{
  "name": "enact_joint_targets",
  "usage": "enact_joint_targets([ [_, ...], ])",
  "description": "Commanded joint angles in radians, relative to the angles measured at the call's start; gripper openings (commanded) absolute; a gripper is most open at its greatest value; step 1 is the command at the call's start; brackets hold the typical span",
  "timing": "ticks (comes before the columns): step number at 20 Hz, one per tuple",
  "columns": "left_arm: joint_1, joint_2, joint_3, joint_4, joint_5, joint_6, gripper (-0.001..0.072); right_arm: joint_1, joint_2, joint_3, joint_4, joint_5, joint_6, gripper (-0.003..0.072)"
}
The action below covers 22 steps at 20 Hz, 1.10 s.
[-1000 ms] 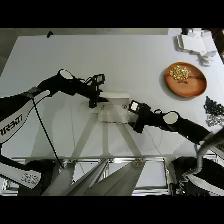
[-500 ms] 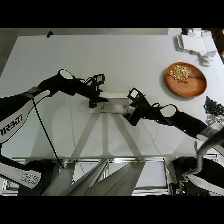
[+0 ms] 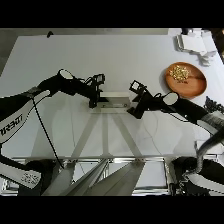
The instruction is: Fold the box and place the chain.
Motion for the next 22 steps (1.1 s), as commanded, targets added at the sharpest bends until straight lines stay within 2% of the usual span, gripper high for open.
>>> enact_joint_targets([
  [1,0.0,0.0,0.0,0.001,-0.002,0.001,0.0007,-0.026,-0.023,0.024,0.015,0.074,-0.119,0.0653],
  [4,0.0,0.0,0.0,0.0,-0.002,0.001,0.0007,-0.026,-0.074,0.027,0.126,0.116,-0.304,0.0653],
  [13,0.0,0.0,0.0,0.0,-0.002,0.001,0.0007,-0.057,-0.231,0.174,0.136,0.235,-0.372,0.0649],
  [17,0.0,0.0,0.0,0.001,-0.002,0.001,0.0007,-0.057,-0.293,0.179,0.156,0.281,-0.458,0.0645],
  [20,0.0,0.0,0.0,0.001,-0.002,0.001,0.0007,-0.056,-0.325,0.179,0.229,0.288,-0.503,0.0642],
  [21,0.0,0.0,0.0,0.001,-0.002,0.001,0.0007,-0.056,-0.331,0.179,0.25,0.288,-0.531,0.0633],
  [22,0.0,0.0,0.0,0.001,-0.002,0.001,0.0007,-0.056,-0.333,0.179,0.258,0.283,-0.534,0.0562],
])
